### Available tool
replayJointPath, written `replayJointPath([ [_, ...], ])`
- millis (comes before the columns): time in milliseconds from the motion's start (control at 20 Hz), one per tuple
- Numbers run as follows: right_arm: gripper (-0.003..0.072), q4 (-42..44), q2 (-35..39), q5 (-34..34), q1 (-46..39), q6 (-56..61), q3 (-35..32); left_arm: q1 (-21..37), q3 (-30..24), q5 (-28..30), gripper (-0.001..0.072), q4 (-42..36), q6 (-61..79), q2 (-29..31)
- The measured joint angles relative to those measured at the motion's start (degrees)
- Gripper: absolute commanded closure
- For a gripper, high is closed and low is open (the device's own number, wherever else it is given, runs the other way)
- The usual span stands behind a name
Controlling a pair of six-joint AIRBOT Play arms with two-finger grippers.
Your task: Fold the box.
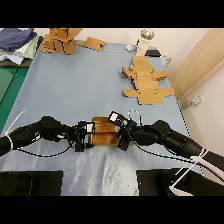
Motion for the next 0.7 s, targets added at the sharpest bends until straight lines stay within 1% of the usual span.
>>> replayJointPath([
  [200,0.0504,0.8,-0.1,-0.6,0.0,-0.4,0.0,0.0,0.0,0.0,0.0231,0.0,0.0,0.0],
  [350,0.0503,-1.6,-0.3,-0.1,-0.3,-0.4,0.0,0.0,0.0,0.0,0.0231,0.0,0.0,0.0],
  [400,0.0421,-2.7,-0.3,-0.2,-0.3,-0.4,0.0,0.0,0.0,0.1,0.0231,0.0,0.0,0.0],
  [450,0.0244,-4.0,-0.3,-0.9,-0.3,-0.4,0.0,0.0,0.0,0.0,0.0231,0.0,0.0,0.0],
  [500,0.0230,-5.6,-0.1,-2.1,-0.4,-0.4,0.0,0.0,0.0,0.0,0.0231,0.0,0.0,0.0],
  [700,0.0230,-8.3,2.0,-7.9,-0.4,-0.5,0.0,0.0,0.0,0.0,0.0231,0.0,0.0,0.0],
])
